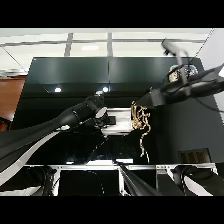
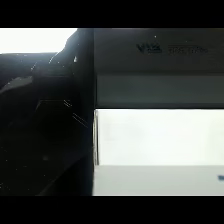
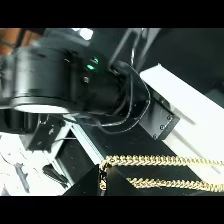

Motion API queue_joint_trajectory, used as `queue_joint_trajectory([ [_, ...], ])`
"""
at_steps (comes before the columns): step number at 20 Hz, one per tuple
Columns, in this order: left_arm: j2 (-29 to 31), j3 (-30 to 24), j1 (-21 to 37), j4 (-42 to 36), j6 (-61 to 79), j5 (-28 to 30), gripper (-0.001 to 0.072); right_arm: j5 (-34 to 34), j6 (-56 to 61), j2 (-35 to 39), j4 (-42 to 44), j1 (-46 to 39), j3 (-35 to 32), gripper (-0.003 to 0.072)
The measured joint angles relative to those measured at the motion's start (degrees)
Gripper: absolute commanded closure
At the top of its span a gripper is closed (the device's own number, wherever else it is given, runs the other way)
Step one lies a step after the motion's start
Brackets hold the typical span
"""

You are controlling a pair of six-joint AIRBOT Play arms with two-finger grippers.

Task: Fold the box and place the chain.

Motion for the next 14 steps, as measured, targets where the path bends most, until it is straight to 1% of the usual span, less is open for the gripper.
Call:
queue_joint_trajectory([
  [2,0.0,0.0,0.0,0.0,0.0,0.0,0.0677,-3.4,-1.2,-0.1,2.1,1.0,-4.6,0.0672],
  [4,0.0,0.0,0.0,0.0,0.0,0.0,0.0677,-6.0,-2.3,-0.2,3.8,1.7,-7.7,0.0671],
  [8,0.0,0.0,0.0,0.0,0.0,0.0,0.0677,-9.9,-3.2,-0.4,4.7,2.3,-12.1,0.067],
  [13,0.0,0.0,0.0,0.0,0.0,0.0,0.0677,-17.3,-3.5,-2.3,6.7,5.0,-16.7,0.0667],
  [14,0.0,0.0,0.0,0.0,0.0,0.0,0.0677,-18.7,-3.5,-3.2,6.9,5.7,-17.2,0.0649],
])
